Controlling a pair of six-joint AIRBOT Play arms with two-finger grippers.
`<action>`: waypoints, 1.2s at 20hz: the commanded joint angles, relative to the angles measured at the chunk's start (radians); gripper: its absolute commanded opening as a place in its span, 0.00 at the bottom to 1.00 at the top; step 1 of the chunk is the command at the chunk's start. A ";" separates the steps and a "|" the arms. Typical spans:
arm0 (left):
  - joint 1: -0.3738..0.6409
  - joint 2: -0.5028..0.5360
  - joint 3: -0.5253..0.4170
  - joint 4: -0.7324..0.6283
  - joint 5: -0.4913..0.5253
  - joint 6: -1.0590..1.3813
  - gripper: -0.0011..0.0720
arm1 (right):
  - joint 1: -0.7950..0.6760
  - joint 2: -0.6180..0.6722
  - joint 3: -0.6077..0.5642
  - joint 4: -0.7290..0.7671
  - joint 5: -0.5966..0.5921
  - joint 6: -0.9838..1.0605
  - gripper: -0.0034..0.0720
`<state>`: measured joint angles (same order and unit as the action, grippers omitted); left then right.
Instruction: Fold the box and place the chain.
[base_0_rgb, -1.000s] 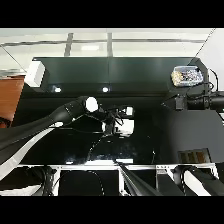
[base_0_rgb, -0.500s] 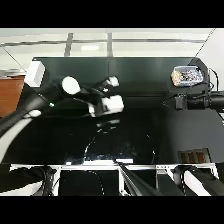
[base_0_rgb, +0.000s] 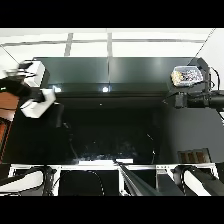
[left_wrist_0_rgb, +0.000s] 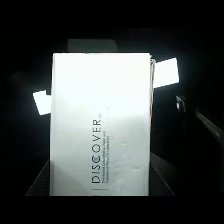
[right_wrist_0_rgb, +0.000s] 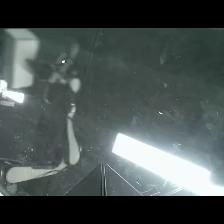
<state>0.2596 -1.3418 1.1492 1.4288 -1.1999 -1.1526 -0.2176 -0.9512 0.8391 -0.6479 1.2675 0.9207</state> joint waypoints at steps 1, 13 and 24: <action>0.225 -0.005 0.001 -0.035 0.087 -0.066 0.33 | 0.000 0.001 0.000 0.001 -0.015 0.003 0.06; 0.190 -0.336 0.204 -0.154 0.317 0.135 0.98 | 0.000 0.001 0.000 0.030 -0.027 0.019 0.06; 0.099 -0.153 0.590 -0.245 -0.143 -0.182 0.05 | 0.244 -0.002 -0.066 -0.062 -0.346 0.021 0.06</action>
<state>0.3794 -1.5513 1.6752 1.2903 -1.1526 -1.2312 -0.0685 -0.9527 0.8055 -0.6430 1.0718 0.9436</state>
